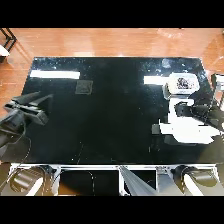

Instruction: Fold the box and place the chain.

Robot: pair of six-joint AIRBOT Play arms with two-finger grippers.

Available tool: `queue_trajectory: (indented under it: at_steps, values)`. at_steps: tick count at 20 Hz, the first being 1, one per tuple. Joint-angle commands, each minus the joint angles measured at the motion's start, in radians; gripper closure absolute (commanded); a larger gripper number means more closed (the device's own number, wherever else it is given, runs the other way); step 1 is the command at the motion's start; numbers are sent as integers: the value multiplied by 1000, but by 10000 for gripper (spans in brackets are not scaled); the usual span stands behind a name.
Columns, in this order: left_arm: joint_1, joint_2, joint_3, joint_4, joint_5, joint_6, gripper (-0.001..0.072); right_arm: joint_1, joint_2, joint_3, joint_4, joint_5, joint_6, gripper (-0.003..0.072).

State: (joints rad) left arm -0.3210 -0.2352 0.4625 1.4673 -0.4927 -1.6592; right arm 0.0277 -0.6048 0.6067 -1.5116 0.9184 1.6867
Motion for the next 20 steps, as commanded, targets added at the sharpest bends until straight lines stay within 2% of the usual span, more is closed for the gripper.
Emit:
queue_trajectory:
  at_steps: [1,4,6,8,10,12,14,16,20]
  values:
    - [0,-94,-5,-141,51,2,73,-66,-8,3,-156,39,125,-17]
    - [0,-188,-5,-154,45,2,78,-335,-32,22,-298,48,138,-16]
    - [0,-233,-5,-208,46,3,78,-572,-82,24,-291,14,138,-16]
    - [-1,-264,-5,-224,45,3,78,-810,-162,26,-177,-23,82,-16]
    - [0,-282,-5,-224,43,3,78,-1015,-263,44,13,-11,-84,-16]
    - [0,-285,-5,-223,47,3,78,-1150,-369,87,174,6,-223,-17]
    - [0,-285,-5,-223,48,3,78,-1225,-478,171,309,33,-320,-16]
    - [0,-285,-5,-224,45,3,78,-1248,-599,283,422,155,-515,-17]
    - [0,-285,-5,-230,45,2,78,-1247,-870,459,462,544,-681,-16]
